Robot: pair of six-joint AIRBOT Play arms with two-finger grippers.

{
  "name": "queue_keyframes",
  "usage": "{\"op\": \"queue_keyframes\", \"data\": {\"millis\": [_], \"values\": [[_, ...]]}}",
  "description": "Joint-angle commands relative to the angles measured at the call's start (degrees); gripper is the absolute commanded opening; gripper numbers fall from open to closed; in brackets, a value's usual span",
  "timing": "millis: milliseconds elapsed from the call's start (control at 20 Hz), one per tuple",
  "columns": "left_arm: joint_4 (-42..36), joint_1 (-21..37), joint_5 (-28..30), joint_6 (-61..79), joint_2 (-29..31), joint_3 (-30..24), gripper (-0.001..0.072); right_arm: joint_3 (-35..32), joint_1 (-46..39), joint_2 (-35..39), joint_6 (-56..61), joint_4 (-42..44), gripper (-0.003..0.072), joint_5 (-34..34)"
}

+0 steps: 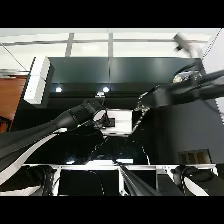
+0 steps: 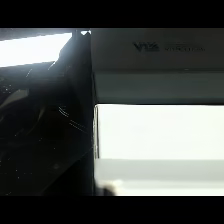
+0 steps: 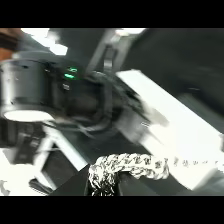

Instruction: Fold the box and place the chain.

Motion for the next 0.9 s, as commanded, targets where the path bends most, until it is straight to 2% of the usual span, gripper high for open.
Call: {"op": "queue_keyframes", "data": {"millis": [0,100,400,600,850], "values": [[0.0,0.02,-0.02,0.02,-0.02,0.0,0.003,-7.87,6.32,-1.33,-1.88,5.75,0.0014,-14.67],[0.0,0.02,-0.02,0.02,-0.02,0.0,0.003,-8.59,7.82,-2.99,-1.84,5.11,0.0014,-17.31],[0.0,0.02,-0.02,0.02,-0.02,0.0,0.003,-12.07,7.98,-4.85,5.55,-8.76,0.0014,-17.62],[0.0,0.02,-0.04,0.02,-0.02,0.0,0.003,-11.93,7.26,-4.83,5.75,-9.46,0.0014,-16.06],[0.0,0.02,-0.04,0.02,-0.02,0.0,0.003,-11.39,0.66,-2.25,5.77,-9.46,0.0014,-9.62]]}}
